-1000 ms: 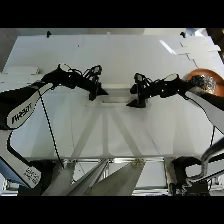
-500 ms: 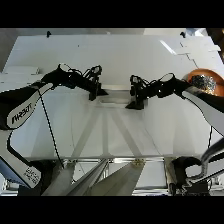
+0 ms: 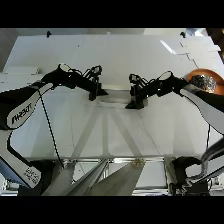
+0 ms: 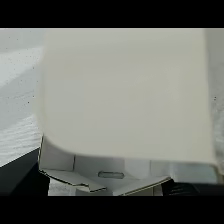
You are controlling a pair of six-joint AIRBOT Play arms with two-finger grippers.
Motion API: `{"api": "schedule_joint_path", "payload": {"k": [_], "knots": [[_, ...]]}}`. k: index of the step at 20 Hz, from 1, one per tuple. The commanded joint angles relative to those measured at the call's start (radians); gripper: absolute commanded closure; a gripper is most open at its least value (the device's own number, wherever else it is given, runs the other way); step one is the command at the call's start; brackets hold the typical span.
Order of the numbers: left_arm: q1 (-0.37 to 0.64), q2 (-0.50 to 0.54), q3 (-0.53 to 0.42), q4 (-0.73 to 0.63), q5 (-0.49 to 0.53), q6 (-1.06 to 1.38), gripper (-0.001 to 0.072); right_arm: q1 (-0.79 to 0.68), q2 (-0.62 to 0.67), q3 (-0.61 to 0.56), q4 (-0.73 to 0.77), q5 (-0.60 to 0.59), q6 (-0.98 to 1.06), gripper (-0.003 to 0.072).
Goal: Fold the box and place the chain.
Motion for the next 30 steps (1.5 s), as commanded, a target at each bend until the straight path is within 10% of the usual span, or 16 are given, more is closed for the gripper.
{"api": "schedule_joint_path", "payload": {"k": [1,13,17,30], "knots": [[0.001,-0.001,0.0,0.0,0.001,0.0,0.0699,0.001,-0.002,0.002,-0.002,0.005,0.034,-0.0001],[0.001,-0.001,0.0,0.0,0.001,0.0,0.0699,0.001,-0.002,0.002,0.01,0.047,0.051,0.0001],[0.001,-0.001,0.0,0.0,0.001,0.0,0.0699,0.001,-0.002,0.002,0.024,0.026,0.051,0.0245],[0.001,-0.001,0.0,0.0,0.001,0.0,0.0699,0.001,-0.001,0.002,0.024,0.026,0.051,0.0253]]}}
